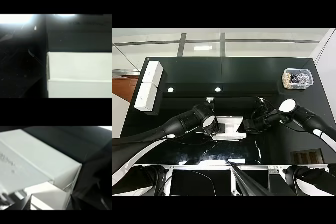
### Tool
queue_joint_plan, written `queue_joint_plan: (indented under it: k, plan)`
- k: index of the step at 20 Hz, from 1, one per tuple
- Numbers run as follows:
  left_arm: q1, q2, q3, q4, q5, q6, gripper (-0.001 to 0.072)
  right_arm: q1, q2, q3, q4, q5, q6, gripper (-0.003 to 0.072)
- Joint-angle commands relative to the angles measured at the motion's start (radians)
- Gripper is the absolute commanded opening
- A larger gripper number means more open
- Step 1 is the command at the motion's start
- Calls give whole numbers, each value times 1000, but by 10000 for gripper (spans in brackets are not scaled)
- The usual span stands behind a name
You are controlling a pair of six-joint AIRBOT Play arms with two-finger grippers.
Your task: Fold the box and place the chain.
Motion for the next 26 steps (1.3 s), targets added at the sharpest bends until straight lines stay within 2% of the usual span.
queue_joint_plan:
  k: [1,5,6,7,18,19,20,23,26]
  plan:
    - [0,0,0,0,-1,0,29,76,0,46,-148,-51,199,526]
    - [0,0,0,1,-2,1,29,131,0,80,-240,-55,283,526]
    - [0,0,0,1,-2,1,29,143,0,87,-243,-57,288,451]
    - [0,0,0,1,-2,1,29,152,0,90,-243,-62,289,412]
    - [0,0,0,0,-5,17,29,247,0,120,-412,-101,486,410]
    - [0,0,0,0,-5,19,29,257,0,131,-447,-101,522,352]
    - [0,0,0,1,-5,18,29,268,0,140,-477,-103,549,333]
    - [0,0,0,1,-5,18,29,313,-2,144,-570,-117,658,332]
    - [0,0,0,1,-5,18,29,360,-9,145,-662,-122,800,296]
